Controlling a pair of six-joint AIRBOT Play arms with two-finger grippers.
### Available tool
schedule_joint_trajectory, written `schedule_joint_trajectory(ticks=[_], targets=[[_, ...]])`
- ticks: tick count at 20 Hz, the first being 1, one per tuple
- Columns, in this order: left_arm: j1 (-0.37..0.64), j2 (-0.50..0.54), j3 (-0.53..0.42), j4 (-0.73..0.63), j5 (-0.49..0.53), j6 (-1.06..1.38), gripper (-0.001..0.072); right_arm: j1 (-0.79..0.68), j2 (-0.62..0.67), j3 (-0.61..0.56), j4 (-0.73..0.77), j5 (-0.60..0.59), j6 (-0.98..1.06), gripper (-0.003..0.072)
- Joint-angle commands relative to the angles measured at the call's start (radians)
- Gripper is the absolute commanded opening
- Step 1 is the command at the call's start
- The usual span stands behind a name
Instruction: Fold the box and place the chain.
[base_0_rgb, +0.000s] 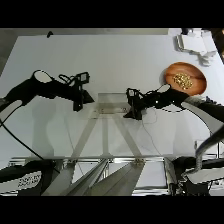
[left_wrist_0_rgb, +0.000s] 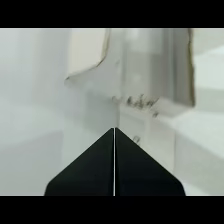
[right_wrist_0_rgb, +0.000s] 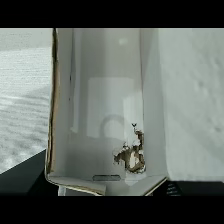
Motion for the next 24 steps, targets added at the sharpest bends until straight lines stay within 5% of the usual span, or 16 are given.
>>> schedule_joint_trajectory(ticks=[1, 5, 9, 15, 24], targets=[[0.118, 0.074, 0.0, 0.197, 0.04, -0.443, 0.001, 0.0, 0.0, 0.001, 0.0, 0.0, 0.0, 0.0506], [0.164, 0.053, -0.001, 0.389, 0.049, -0.874, 0.0008, 0.0, 0.0, 0.001, 0.0, 0.0, 0.0, 0.0506], [0.129, -0.036, -0.003, 0.285, -0.044, -0.982, 0.0007, 0.0, 0.0, 0.001, 0.0, 0.0, 0.0, 0.0506], [0.0, -0.129, -0.003, 0.203, -0.037, -1.022, 0.0005, 0.0, 0.0, 0.001, 0.0, 0.0, 0.0, 0.0506], [-0.019, -0.14, -0.003, 0.082, -0.121, -1.004, 0.0007, 0.0, 0.0, 0.001, 0.0, 0.0, 0.0, 0.0506]])
